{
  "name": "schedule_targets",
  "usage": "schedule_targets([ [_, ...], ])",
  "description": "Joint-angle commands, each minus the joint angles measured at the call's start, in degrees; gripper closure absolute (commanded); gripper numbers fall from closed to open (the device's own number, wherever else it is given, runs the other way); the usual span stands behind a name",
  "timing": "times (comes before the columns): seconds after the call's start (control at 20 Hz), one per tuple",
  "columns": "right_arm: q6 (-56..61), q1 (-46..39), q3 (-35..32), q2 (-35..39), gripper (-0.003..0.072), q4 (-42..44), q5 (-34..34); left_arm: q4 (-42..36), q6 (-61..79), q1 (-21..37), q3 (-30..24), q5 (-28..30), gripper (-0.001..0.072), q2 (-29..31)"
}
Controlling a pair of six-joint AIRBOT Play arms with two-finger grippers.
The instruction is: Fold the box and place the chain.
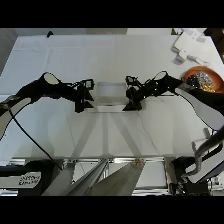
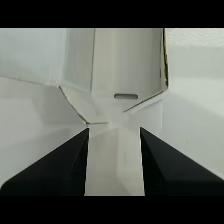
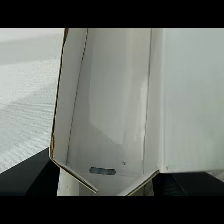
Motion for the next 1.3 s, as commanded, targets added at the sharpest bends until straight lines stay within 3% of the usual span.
schedule_targets([
  [0.0,0.00,-0.02,0.04,-0.02,0.0285,0.00,0.04,-0.83,-0.02,-1.95,0.02,0.52,0.0363,-2.08],
  [0.1,0.00,-0.02,0.04,-0.02,0.0285,0.00,0.02,-0.85,0.02,-2.78,0.02,1.31,0.0375,-2.12],
  [0.2,0.00,-0.02,0.04,-0.02,0.0285,0.00,0.04,-0.85,0.04,-2.89,0.02,2.82,0.0454,-2.12],
  [0.6,0.00,-0.02,0.04,-0.02,0.0285,0.00,0.02,-0.94,0.17,-2.89,0.02,6.99,0.0453,-2.12],
  [1.05,-0.02,-0.02,0.04,-0.02,0.0285,0.00,0.02,-1.70,0.20,-2.89,0.02,-0.70,0.0453,-2.12],
  [1.25,0.00,-0.02,0.04,-0.02,0.0285,0.00,0.04,-1.70,0.20,-2.89,0.02,-1.40,0.0451,-2.12],
])
